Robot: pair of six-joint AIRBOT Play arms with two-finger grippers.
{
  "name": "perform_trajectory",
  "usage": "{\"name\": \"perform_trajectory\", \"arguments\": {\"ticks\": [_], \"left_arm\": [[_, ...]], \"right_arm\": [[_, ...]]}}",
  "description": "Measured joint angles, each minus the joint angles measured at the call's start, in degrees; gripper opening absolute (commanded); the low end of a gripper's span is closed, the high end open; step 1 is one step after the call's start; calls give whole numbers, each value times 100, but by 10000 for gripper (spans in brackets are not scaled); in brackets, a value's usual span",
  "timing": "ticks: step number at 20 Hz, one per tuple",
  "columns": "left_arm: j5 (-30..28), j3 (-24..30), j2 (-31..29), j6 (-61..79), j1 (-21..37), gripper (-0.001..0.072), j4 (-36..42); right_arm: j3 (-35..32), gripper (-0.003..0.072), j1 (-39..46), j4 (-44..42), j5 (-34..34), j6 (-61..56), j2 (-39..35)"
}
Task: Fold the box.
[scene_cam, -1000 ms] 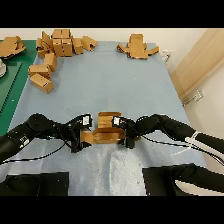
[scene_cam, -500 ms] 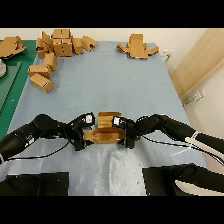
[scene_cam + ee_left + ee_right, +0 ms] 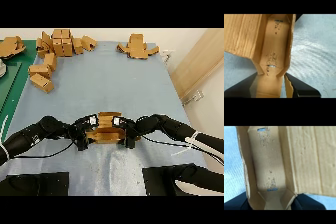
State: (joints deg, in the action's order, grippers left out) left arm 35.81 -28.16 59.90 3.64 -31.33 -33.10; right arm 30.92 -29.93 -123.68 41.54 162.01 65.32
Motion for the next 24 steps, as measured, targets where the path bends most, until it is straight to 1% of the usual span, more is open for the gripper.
{"name": "perform_trajectory", "arguments": {"ticks": [5, 6, 7, 8, 12, 13, 14, 15, 16, 24], "left_arm": [[-144, -20, 70, 0, -11, 462, -2], [-153, -35, 74, 0, -17, 449, -4], [-173, -44, 76, 0, -44, 289, 0], [-197, -48, 81, 0, -87, 275, -2], [-341, -66, 81, 0, -310, 265, -9], [-372, -66, 81, 0, -354, 165, -4], [-402, -66, 81, 0, -385, 161, -7], [-431, -66, 81, -2, -411, 124, -9], [-435, -66, 83, -4, -426, 113, -4], [-555, -66, 129, -17, -476, 113, 284]], "right_arm": [[0, 608, -2, 4, 0, -2, 0], [0, 608, -2, 4, 0, 0, 0], [0, 608, 0, 7, 0, 0, 0], [-2, 608, -2, 4, 0, 0, 0], [0, 608, 0, 7, 0, 0, 0], [-2, 608, 0, 7, 0, 0, 0], [0, 608, 0, 7, 0, 0, 0], [-2, 608, -2, 7, 0, 0, 0], [0, 608, -2, 7, 0, -2, 0], [0, 607, 0, 7, 0, -2, 0]]}}
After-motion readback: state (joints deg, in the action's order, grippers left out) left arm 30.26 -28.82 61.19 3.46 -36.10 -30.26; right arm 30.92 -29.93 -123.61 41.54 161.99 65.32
